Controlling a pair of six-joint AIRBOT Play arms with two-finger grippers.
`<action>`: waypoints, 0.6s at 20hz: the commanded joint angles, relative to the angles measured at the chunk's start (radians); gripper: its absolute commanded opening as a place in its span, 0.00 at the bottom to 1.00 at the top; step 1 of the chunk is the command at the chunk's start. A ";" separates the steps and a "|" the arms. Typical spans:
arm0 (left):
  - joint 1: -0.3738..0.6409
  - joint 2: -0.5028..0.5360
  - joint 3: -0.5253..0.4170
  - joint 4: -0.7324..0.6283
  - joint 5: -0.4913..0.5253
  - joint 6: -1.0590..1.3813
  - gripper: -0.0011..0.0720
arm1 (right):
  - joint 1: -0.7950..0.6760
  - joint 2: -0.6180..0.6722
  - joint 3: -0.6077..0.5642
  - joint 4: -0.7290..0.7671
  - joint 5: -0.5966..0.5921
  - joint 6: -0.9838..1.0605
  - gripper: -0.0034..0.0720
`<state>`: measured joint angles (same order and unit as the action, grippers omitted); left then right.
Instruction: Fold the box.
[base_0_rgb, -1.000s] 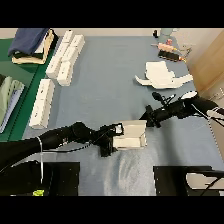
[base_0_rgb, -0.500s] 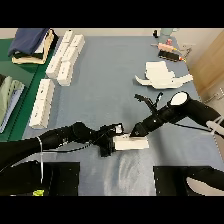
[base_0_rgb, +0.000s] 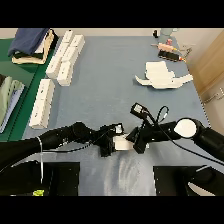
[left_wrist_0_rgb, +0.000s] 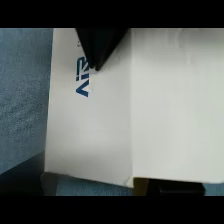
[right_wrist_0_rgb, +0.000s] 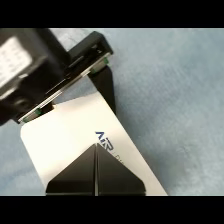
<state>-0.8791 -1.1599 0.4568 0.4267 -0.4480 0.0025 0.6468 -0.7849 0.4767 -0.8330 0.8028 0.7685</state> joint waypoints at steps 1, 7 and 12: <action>0.000 0.000 0.001 0.000 0.000 0.000 0.59 | 0.101 0.080 -0.055 -0.101 -0.090 -0.010 0.08; 0.000 0.000 0.001 0.000 0.000 0.000 0.60 | 0.164 0.097 -0.060 -0.266 -0.130 -0.132 0.51; 0.000 0.000 0.001 0.000 0.000 0.000 0.60 | 0.164 0.098 -0.060 -0.262 -0.135 -0.276 0.77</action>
<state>-0.8791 -1.1599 0.4568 0.4267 -0.4477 0.0025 0.8043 -0.6891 0.4175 -1.0786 0.6762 0.5819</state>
